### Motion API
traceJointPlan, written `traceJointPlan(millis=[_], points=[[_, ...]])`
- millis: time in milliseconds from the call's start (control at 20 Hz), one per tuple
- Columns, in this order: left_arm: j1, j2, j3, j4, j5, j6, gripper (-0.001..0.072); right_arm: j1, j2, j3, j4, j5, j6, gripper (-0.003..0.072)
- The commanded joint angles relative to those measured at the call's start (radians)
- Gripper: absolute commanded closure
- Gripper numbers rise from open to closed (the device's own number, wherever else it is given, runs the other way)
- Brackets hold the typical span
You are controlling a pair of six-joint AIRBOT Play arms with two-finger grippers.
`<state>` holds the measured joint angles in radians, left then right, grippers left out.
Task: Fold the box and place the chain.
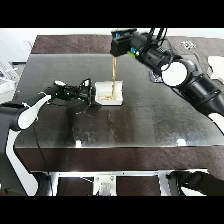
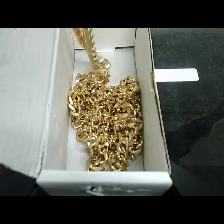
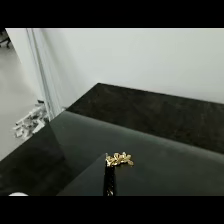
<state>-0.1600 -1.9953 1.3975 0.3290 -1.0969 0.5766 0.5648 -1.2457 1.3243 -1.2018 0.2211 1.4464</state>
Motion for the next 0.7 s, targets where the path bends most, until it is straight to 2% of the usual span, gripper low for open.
traceJointPlan(millis=[0, 350, 650], points=[[0.001, 0.001, 0.001, 0.0, 0.0, 0.0, 0.0219, 0.002, -0.015, -0.097, 0.043, 0.042, 0.019, 0.0673], [0.001, 0.001, 0.001, 0.0, 0.0, 0.0, 0.0219, -0.002, -0.061, -0.364, 0.043, 0.032, 0.048, 0.0675], [0.001, 0.001, 0.001, 0.0, 0.0, 0.0, 0.0219, -0.002, -0.209, -0.385, 0.043, -0.02, 0.054, 0.0675]])
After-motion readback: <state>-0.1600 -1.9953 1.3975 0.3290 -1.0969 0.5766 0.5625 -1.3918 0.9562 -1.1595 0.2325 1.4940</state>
